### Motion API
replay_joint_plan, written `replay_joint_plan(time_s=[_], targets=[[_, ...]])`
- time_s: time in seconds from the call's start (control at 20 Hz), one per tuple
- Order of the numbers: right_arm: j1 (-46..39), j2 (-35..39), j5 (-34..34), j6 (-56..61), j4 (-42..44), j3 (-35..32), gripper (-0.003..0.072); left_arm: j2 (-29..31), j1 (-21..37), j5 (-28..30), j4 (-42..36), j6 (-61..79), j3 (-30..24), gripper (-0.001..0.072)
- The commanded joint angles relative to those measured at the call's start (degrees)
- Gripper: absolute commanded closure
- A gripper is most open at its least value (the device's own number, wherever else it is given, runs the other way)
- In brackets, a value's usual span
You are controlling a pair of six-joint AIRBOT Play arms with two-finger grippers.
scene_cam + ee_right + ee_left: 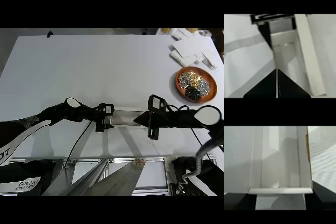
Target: Fold the box and place the chain.
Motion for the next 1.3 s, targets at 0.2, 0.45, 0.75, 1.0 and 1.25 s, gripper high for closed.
replay_joint_plan(time_s=[0.2, 0.45, 0.75, 1.0, 1.25], targets=[[0.7, -16.5, -21.5, 11.2, 0.6, 0.0, 0.0666, 0.0, 0.0, 0.0, 0.0, 0.0, 0.0, 0.0599], [0.6, -18.2, -22.4, 12.1, 0.6, 0.0, 0.0666, 0.0, 0.0, 0.0, 0.0, 0.0, 0.0, 0.0599], [0.6, -16.5, -18.8, 13.6, 0.3, 2.1, 0.0666, 0.0, 0.0, 0.0, 0.0, 0.0, 0.0, 0.0599], [0.7, -12.6, -17.7, 14.1, 0.1, 4.2, 0.0666, 0.0, 0.0, 0.0, 0.0, 0.0, 0.0, 0.0599], [0.6, -14.6, -24.4, 15.4, 0.1, 4.3, 0.0666, 0.0, 0.0, 0.0, 0.0, 0.0, 0.0, 0.0599]])
